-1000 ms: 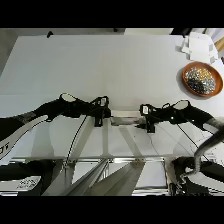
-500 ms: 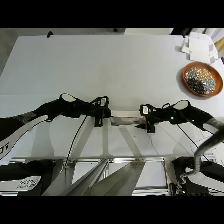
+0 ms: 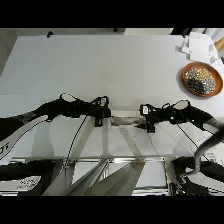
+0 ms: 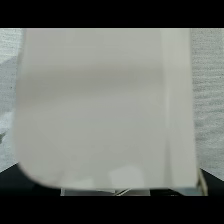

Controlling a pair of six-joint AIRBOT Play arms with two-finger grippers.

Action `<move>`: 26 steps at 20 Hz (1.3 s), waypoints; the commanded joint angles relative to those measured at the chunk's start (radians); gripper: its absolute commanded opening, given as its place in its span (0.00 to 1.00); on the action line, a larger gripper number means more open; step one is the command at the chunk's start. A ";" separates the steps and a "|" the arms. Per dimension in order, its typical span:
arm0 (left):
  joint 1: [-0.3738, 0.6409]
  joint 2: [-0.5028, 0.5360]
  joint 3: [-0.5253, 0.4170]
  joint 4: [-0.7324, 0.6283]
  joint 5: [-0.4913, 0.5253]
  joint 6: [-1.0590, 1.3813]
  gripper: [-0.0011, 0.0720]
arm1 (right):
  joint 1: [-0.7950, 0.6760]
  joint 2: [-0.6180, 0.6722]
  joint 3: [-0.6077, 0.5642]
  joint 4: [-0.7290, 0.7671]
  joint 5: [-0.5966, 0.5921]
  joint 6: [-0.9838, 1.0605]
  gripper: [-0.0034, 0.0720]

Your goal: Fold the box and place the chain.

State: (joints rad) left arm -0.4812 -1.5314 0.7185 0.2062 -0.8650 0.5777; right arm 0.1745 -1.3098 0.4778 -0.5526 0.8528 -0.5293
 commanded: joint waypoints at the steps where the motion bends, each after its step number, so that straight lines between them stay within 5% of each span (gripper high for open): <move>1: 0.000 0.000 0.001 0.000 -0.003 0.000 0.04 | 0.001 0.000 0.001 0.000 0.000 0.000 0.63; 6: 0.003 0.002 0.001 -0.002 0.005 -0.001 0.62 | 0.001 0.000 0.001 0.000 0.000 0.000 0.63; 9: 0.005 0.002 0.001 -0.002 0.002 -0.003 0.75 | 0.001 0.000 0.001 0.000 0.000 0.000 0.63; 11: 0.015 0.003 0.001 -0.007 0.006 -0.068 0.96 | 0.001 0.000 0.000 0.000 0.000 0.000 0.63; 18: 0.087 0.124 0.001 0.070 0.005 -0.163 0.97 | 0.001 0.000 0.001 0.000 0.000 0.000 0.63; 23: 0.113 0.274 0.001 0.371 -0.010 -0.480 0.96 | 0.001 0.000 0.001 0.000 0.000 0.000 0.63; 24: 0.111 0.312 0.001 0.421 -0.020 -0.546 0.93 | 0.001 0.000 0.000 0.000 0.000 0.000 0.63; 26: 0.111 0.393 0.001 0.474 -0.087 -0.676 0.51 | 0.001 0.000 0.000 0.000 0.000 0.000 0.63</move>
State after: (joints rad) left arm -0.3740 -1.2350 0.7185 0.5407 -0.8928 0.1116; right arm 0.1749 -1.3098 0.4778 -0.5529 0.8528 -0.5289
